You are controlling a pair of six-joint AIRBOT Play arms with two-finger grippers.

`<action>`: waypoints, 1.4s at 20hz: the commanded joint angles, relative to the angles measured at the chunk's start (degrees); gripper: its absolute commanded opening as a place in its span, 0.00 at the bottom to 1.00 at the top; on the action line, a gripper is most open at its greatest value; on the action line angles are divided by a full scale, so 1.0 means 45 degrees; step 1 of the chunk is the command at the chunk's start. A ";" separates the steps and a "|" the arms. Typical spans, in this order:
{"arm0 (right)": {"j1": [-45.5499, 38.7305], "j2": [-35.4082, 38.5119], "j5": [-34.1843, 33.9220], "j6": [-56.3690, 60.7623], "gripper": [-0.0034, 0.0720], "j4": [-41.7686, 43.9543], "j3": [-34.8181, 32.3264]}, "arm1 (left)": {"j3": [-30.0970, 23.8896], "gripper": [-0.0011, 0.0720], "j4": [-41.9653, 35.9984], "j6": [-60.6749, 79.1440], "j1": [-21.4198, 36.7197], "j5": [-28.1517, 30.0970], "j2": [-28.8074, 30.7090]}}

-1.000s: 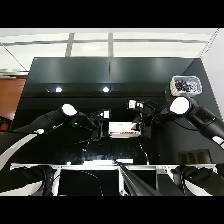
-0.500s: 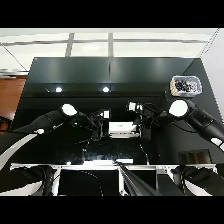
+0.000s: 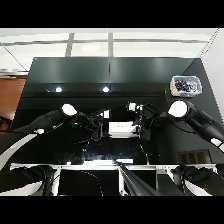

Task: Fold the box and place the chain.

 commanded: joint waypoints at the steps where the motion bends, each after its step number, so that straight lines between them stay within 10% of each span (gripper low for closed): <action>1: 0.0015 0.0000 -0.0068 0.0000 0.57 0.0063 -0.0223 | 0.0010 0.65 0.0005 0.0010 -0.0005 0.0000 -0.0010; 14: -0.0413 0.1166 0.2307 0.5756 0.54 0.0155 0.0641 | 0.0010 0.65 0.0005 0.0010 -0.0005 0.0000 -0.0010; 15: -0.0607 0.1166 0.2356 0.6975 0.43 0.0189 0.0597 | 0.0010 0.65 0.0005 0.0010 -0.0005 0.0000 -0.0010; 16: -0.0874 0.1151 0.2356 0.8082 0.11 0.0393 0.0500 | 0.0010 0.65 0.0005 0.0010 -0.0005 0.0000 -0.0010; 17: -0.1205 0.1151 0.2302 0.8816 0.06 0.1175 0.0228 | 0.0010 0.65 0.0005 0.0010 -0.0005 0.0000 -0.0010; 21: -0.1773 0.0432 0.1530 0.8825 0.06 0.5722 -0.1268 | 0.0010 0.65 0.0005 0.0010 -0.0005 0.0000 -0.0010; 28: -0.1588 -0.1525 -0.0321 0.8874 0.06 0.5411 -0.1345 | 0.0010 0.65 0.0005 0.0010 -0.0005 0.0000 -0.0010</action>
